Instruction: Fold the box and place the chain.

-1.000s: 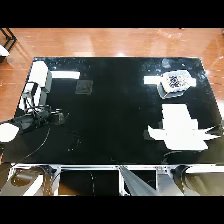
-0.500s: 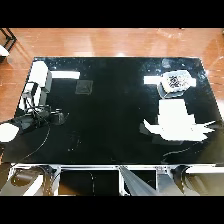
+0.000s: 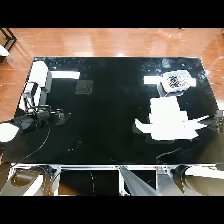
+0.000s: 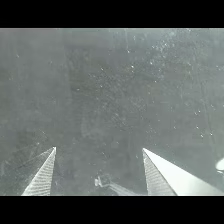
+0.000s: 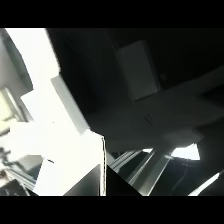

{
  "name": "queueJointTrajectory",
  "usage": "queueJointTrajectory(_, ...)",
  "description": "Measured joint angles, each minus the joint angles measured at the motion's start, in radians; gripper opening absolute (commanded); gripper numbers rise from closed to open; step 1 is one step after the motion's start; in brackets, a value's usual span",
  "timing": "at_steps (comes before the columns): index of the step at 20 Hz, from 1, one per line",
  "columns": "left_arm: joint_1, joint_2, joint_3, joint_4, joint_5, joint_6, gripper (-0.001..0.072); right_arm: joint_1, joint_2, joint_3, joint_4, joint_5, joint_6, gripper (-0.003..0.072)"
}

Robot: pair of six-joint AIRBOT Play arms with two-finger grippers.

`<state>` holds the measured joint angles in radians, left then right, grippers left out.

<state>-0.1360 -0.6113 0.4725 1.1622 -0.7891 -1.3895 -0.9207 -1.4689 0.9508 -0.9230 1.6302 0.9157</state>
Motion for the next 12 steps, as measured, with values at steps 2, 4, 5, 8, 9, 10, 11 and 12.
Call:
queueJointTrajectory(2,0.000,0.000,0.000,-0.012,-0.013,0.010,0.0620,0.053,0.060,-0.052,0.015,-0.014,0.009,0.0019)
queueJointTrajectory(4,0.000,-0.004,0.000,-0.042,-0.028,0.014,0.0610,0.109,0.127,-0.113,0.038,-0.047,0.030,0.0019)
queueJointTrajectory(5,0.000,-0.010,0.000,-0.060,-0.032,0.014,0.0610,0.143,0.169,-0.149,0.061,-0.076,0.051,0.0019)
queueJointTrajectory(8,0.000,-0.044,0.000,-0.132,-0.031,0.018,0.0613,0.264,0.327,-0.268,0.179,-0.188,0.077,0.0019)
queueJointTrajectory(9,0.000,-0.063,0.000,-0.161,-0.031,0.023,0.0613,0.316,0.387,-0.314,0.212,-0.236,0.089,0.0019)
queueJointTrajectory(10,0.000,-0.086,0.000,-0.194,-0.032,0.033,0.0613,0.367,0.444,-0.356,0.245,-0.278,0.101,0.0019)
queueJointTrajectory(11,0.000,-0.109,0.000,-0.228,-0.035,0.044,0.0613,0.425,0.504,-0.401,0.270,-0.331,0.116,0.0019)
queueJointTrajectory(12,0.000,-0.135,0.000,-0.265,-0.040,0.054,0.0614,0.482,0.559,-0.441,0.293,-0.377,0.132,0.0019)
